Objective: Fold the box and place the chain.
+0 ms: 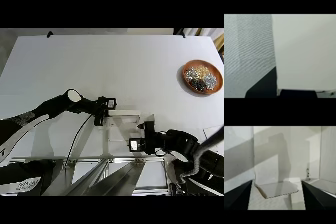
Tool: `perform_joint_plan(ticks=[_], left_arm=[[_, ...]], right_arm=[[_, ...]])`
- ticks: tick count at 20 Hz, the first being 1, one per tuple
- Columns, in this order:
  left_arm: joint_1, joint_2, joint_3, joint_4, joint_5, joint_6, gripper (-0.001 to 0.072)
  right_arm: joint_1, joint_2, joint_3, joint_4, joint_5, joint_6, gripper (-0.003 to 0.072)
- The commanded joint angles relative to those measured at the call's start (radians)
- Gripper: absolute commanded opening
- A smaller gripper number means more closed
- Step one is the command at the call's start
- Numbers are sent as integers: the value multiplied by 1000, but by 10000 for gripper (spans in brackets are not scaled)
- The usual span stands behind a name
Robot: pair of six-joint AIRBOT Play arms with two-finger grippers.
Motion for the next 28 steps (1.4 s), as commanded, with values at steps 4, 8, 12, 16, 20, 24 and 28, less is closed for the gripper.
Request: perform_joint_plan(ticks=[4,8,12,16,20,24,28], left_arm=[[0,1,1,0,0,0,11],[0,1,1,0,0,0,11],[0,1,1,0,0,0,11],[0,1,1,0,0,0,11],[0,1,1,0,0,0,11],[0,1,1,0,0,0,11],[0,1,1,0,0,0,11]], right_arm=[[1,0,-3,3,3,0,695],[-5,0,-2,14,3,0,688],[-79,0,2,34,3,0,657],[-86,1,11,34,-33,0,657],[-86,2,26,44,-46,0,657],[-125,2,61,97,-46,-4,657],[-191,2,71,177,-58,-56,658]])
